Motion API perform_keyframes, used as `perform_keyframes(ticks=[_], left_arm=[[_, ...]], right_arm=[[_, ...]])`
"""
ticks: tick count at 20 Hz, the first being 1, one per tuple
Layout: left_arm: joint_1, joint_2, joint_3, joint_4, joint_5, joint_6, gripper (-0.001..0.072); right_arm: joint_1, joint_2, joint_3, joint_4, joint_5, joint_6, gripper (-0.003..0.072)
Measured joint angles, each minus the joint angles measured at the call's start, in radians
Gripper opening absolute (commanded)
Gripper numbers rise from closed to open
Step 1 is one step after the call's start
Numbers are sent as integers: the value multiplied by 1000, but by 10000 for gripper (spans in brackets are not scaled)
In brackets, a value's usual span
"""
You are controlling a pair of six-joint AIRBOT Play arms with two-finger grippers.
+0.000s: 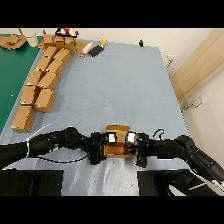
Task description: Fold the box.
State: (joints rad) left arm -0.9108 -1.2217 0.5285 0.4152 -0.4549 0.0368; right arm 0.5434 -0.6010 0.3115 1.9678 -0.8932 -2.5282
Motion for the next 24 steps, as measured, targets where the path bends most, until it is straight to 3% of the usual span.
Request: perform_keyframes(ticks=[6, 7, 8, 10, 11, 24], left_arm=[[0, 0, 0, 0, 0, 0, 384], [0, 0, 0, 0, 0, 1, 384], [0, 0, 0, 0, 0, 1, 383], [0, 0, 0, 1, 0, 2, 384], [0, 0, 0, 1, 0, 2, 384], [0, 0, 0, 0, 0, 0, 384]], right_arm=[[0, -16, 0, 36, 19, -32, 170], [0, -21, 0, 43, 21, -39, 231], [0, -25, 0, 51, 23, -43, 355], [0, -36, 0, 65, 26, -53, 432], [0, -43, 0, 73, 27, -55, 530], [0, -95, 0, 87, 46, -55, 530]])
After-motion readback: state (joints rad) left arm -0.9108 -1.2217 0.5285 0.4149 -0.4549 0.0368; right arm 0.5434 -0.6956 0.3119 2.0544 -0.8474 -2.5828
